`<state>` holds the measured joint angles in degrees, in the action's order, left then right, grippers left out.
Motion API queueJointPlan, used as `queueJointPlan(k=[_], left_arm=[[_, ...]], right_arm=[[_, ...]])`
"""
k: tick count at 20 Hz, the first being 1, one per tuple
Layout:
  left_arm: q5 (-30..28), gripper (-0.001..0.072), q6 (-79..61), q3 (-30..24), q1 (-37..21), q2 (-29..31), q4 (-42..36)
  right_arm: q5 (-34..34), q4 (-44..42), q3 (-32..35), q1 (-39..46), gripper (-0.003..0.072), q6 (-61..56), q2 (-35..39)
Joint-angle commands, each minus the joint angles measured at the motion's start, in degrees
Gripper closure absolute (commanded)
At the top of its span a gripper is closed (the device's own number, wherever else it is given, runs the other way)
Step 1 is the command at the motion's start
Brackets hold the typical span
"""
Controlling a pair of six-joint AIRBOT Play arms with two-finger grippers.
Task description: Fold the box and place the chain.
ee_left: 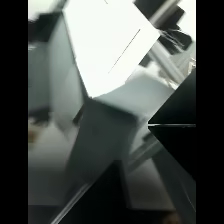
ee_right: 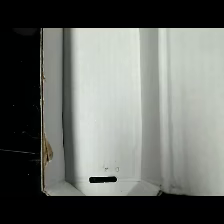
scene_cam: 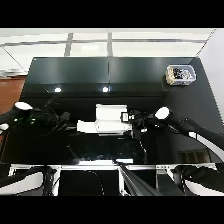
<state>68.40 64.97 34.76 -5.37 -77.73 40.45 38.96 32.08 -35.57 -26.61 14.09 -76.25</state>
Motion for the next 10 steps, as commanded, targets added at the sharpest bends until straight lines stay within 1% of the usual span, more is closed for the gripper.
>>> queueJointPlan(k=[1,4,7,8,9,10], left_arm=[[0.0,0.0686,-1.4,2.5,8.0,-3.2,-0.9],[0.4,0.0686,-1.6,4.7,10.0,-3.3,-1.0],[1.9,0.0686,-2.1,6.6,10.0,-3.3,-1.5],[3.1,0.0685,-4.1,7.1,10.0,-3.3,-3.1],[4.0,0.0656,-5.4,7.6,10.0,-3.3,-5.0],[4.1,0.0457,-5.4,8.1,10.0,-3.3,-6.3]], right_arm=[[0.0,0.1,0.0,0.0,0.0444,0.0,0.0],[0.0,0.1,0.0,0.0,0.0445,0.0,0.0],[0.0,0.1,0.0,0.0,0.0445,0.0,0.0],[0.0,0.1,0.0,0.0,0.0445,0.0,0.0],[0.0,0.1,0.0,0.0,0.0445,0.0,0.0],[0.0,0.1,0.0,0.0,0.0444,0.0,0.0]])
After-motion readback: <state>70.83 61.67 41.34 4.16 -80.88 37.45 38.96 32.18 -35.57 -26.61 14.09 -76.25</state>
